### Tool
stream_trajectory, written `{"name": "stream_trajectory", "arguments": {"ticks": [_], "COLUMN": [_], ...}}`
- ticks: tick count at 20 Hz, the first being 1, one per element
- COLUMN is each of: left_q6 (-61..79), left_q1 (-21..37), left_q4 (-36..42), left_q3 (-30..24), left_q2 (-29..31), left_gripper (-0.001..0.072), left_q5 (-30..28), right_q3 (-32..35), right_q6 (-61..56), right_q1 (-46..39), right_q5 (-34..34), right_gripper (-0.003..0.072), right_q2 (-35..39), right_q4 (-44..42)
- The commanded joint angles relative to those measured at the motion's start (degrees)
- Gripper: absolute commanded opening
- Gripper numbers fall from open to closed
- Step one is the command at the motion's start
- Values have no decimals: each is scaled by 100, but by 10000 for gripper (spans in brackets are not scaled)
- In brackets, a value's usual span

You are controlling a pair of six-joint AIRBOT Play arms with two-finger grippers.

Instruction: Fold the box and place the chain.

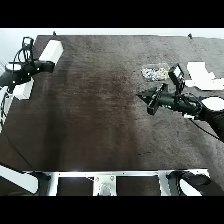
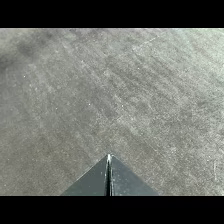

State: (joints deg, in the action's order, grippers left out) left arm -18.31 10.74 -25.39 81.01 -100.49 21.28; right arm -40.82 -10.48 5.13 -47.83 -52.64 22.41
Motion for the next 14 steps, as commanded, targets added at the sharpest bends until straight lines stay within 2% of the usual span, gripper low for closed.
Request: {"name": "stream_trajectory", "arguments": {"ticks": [1,3,6,14], "left_q6": [-96,-131,-236,-223], "left_q1": [114,133,133,234], "left_q4": [-57,-48,-50,-55], "left_q3": [-435,-518,-678,-682], "left_q2": [-109,-195,-227,-549], "left_gripper": [15,15,15,16], "left_q5": [-874,-1016,-1526,-1250], "right_q3": [2,2,4,55], "right_q6": [-9,-55,-157,-157], "right_q1": [4,4,4,4], "right_q5": [50,55,52,55], "right_gripper": [10,10,10,10], "right_q2": [2,2,2,0], "right_q4": [2,0,2,0]}}
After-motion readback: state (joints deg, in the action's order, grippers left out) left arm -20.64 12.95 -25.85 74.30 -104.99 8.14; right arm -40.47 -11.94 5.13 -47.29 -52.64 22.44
